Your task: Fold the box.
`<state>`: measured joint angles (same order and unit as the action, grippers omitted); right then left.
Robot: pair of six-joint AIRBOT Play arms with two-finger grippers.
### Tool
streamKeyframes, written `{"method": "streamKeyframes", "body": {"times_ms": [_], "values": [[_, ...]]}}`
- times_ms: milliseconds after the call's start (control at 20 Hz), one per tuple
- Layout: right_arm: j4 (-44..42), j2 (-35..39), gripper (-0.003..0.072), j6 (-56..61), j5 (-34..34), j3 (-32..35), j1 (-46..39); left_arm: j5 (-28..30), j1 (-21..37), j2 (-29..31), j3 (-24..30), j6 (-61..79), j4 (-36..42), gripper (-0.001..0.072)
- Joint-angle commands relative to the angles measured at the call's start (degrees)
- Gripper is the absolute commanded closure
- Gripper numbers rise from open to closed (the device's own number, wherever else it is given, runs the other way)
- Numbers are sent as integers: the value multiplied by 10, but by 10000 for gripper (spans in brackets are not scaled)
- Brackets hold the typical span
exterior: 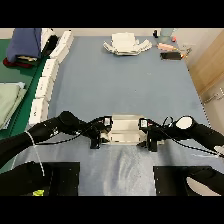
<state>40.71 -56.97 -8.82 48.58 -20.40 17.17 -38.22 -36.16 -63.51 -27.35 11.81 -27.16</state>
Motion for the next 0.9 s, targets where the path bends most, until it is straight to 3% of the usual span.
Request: {"method": "streamKeyframes", "body": {"times_ms": [0, 500, 750, 800, 850], "values": [[0, 0, 170, 0, 0, -1, 0, 14, -17, -16, -7, 6, 11, 477], [0, 0, 170, 0, 0, -1, 0, 38, -35, -19, -12, 9, 68, 488], [0, 0, 170, 0, 0, -1, 0, 42, -51, -19, -11, 10, 75, 455], [0, 0, 170, 0, 0, -1, 0, 38, -51, -19, -11, 10, 75, 267], [0, 0, 170, 0, 0, -1, 0, 35, -51, -19, -11, 7, 77, 29]]}}
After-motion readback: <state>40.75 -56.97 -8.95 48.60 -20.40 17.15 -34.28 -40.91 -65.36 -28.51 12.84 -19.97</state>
